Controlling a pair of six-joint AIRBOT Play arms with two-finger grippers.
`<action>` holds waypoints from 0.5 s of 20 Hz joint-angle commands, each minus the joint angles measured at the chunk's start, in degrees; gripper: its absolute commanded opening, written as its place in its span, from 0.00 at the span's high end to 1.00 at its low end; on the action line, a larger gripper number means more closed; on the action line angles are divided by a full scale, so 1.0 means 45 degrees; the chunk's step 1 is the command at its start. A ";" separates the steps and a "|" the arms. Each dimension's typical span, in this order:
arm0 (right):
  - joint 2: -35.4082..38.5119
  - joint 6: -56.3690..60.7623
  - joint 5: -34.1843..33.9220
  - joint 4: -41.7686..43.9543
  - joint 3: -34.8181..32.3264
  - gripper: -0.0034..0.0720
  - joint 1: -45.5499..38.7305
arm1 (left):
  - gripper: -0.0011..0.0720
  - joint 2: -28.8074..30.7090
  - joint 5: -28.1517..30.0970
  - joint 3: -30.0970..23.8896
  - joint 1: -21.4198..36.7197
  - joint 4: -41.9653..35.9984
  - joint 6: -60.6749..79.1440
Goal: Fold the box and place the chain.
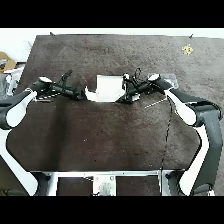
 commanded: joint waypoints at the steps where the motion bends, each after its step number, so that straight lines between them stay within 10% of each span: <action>1: 0.0005 0.0005 0.0005 0.0000 -0.0005 0.44 0.0010 | 0.97 -0.0068 -0.0680 0.0447 -0.0073 -0.0583 0.0063; 2: 0.0005 0.0005 0.0000 0.0000 -0.0005 0.44 0.0010 | 0.97 -0.0068 -0.0947 0.0627 -0.0073 -0.0865 0.0068; 4: 0.0005 0.0005 0.0005 0.0000 -0.0005 0.44 0.0010 | 0.40 -0.0068 -0.1248 0.1025 -0.0131 -0.1316 0.0068; 10: 0.0005 0.0005 0.0005 0.0000 -0.0005 0.44 0.0010 | 0.41 -0.0058 -0.0894 0.1948 -0.0937 -0.0330 -0.0782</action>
